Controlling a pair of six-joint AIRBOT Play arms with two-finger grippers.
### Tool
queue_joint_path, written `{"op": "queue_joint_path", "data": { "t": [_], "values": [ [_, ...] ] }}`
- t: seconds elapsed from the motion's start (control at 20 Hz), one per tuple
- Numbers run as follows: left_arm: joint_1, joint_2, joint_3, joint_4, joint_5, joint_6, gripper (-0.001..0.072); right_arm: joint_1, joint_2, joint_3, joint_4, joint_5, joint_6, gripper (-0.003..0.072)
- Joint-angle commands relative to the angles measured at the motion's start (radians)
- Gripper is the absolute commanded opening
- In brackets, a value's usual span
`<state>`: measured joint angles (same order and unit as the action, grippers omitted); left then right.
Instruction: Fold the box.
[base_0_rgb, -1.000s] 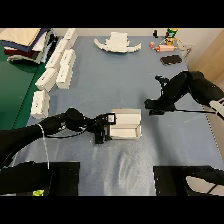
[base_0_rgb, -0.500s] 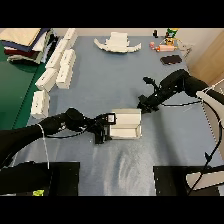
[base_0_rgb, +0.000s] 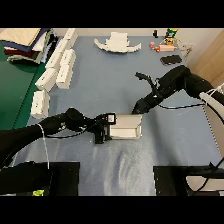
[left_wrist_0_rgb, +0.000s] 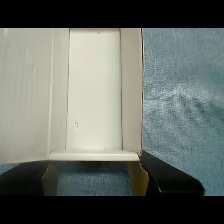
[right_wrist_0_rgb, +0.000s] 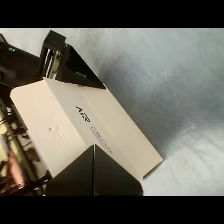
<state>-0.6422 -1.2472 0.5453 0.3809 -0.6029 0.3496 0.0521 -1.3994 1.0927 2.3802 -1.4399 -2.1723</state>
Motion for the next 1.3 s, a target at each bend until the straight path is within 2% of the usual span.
{"op": "queue_joint_path", "data": {
  "t": [0.0, 0.6, 0.75, 0.9, 0.95, 1.0, 1.05, 1.15, 1.2, 1.25],
  "values": [
    [0.0, 0.0, 0.0, 0.0, 0.0, 0.0, 0.0461, 0.083, 0.101, -0.068, -0.058, 0.163, -0.085, 0.0001],
    [0.0, 0.0, 0.0, 0.0, 0.0, 0.0, 0.0461, 0.447, 0.449, -0.456, -0.295, 0.738, -0.159, 0.0001],
    [0.0, 0.0, 0.0, 0.0, 0.0, 0.0, 0.0461, 0.492, 0.466, -0.489, -0.389, 0.776, -0.158, 0.0002],
    [0.0, 0.0, 0.0, 0.0, 0.0, 0.0, 0.0461, 0.493, 0.467, -0.487, -0.396, 0.777, -0.159, 0.0003],
    [0.0, 0.0, 0.0, 0.0, 0.0, 0.0, 0.0461, 0.494, 0.469, -0.487, -0.396, 0.777, -0.159, 0.0056],
    [0.0, 0.0, 0.0, 0.0, 0.0, 0.0, 0.0461, 0.494, 0.473, -0.487, -0.396, 0.776, -0.159, 0.0175],
    [0.0, 0.0, 0.0, 0.0, 0.0, 0.0, 0.0461, 0.494, 0.479, -0.487, -0.403, 0.775, -0.159, 0.0264],
    [0.0, 0.0, 0.0, 0.0, 0.0, 0.0, 0.0461, 0.499, 0.492, -0.484, -0.438, 0.772, -0.16, 0.0402],
    [0.0, 0.0, 0.0, 0.0, 0.0, 0.0, 0.0461, 0.499, 0.495, -0.479, -0.438, 0.758, -0.16, 0.0447],
    [0.0, 0.0, 0.0, 0.0, 0.0, 0.0, 0.0461, 0.5, 0.497, -0.473, -0.438, 0.727, -0.175, 0.0454]
  ]
}}
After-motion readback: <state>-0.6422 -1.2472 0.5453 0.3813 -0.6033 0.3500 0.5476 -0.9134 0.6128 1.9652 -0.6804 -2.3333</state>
